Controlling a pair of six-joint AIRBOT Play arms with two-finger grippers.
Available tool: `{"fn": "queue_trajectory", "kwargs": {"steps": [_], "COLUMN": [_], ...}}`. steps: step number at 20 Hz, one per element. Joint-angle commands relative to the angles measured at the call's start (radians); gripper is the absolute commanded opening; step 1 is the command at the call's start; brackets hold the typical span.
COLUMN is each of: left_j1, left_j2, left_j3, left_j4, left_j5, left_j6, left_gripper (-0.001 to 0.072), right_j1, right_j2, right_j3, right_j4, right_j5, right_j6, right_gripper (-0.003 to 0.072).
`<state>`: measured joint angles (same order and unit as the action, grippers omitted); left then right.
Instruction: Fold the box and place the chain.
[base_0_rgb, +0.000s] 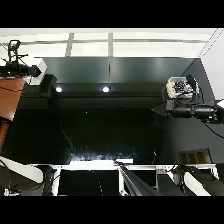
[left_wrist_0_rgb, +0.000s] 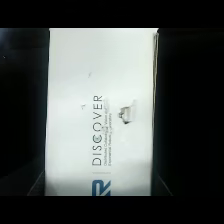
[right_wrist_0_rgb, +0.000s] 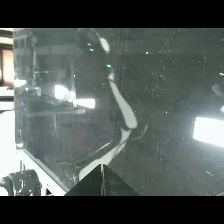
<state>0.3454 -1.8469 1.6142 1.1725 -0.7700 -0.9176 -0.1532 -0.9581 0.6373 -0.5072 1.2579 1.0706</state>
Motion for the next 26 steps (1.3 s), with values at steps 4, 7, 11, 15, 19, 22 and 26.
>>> {"fn": "queue_trajectory", "kwargs": {"steps": [4,7,11,15,19,22,26], "left_j1": [0.005,-0.004,-0.003,-0.005,-0.006,-0.066,-0.253], "left_j2": [-0.158,-0.152,-0.143,-0.081,0.115,0.267,0.639], "left_j3": [0.108,0.133,0.353,0.546,0.345,0.145,-0.310], "left_j4": [-0.002,0.014,0.110,0.108,0.037,-0.022,-0.031], "left_j5": [-0.037,-0.065,-0.333,-0.638,-0.853,-0.872,-0.499], "left_j6": [-0.012,-0.017,-0.151,-0.285,-0.494,-0.500,-0.476], "left_gripper": [0.0310,0.0716,0.0717,0.0714,0.0029,0.0028,0.0029], "right_j1": [0.000,0.000,0.000,0.000,0.000,0.000,0.000], "right_j2": [0.001,0.001,0.001,0.001,0.012,0.058,0.156], "right_j3": [0.000,0.000,0.000,0.010,0.203,0.344,0.333], "right_j4": [0.000,0.000,0.003,0.008,-0.177,-0.427,-0.630], "right_j5": [-0.063,-0.046,-0.043,-0.029,0.055,0.003,-0.024], "right_j6": [0.011,0.014,0.014,0.000,0.013,0.105,0.160], "right_gripper": [0.0024,0.0024,0.0024,0.0024,0.0023,0.0023,0.0022]}}
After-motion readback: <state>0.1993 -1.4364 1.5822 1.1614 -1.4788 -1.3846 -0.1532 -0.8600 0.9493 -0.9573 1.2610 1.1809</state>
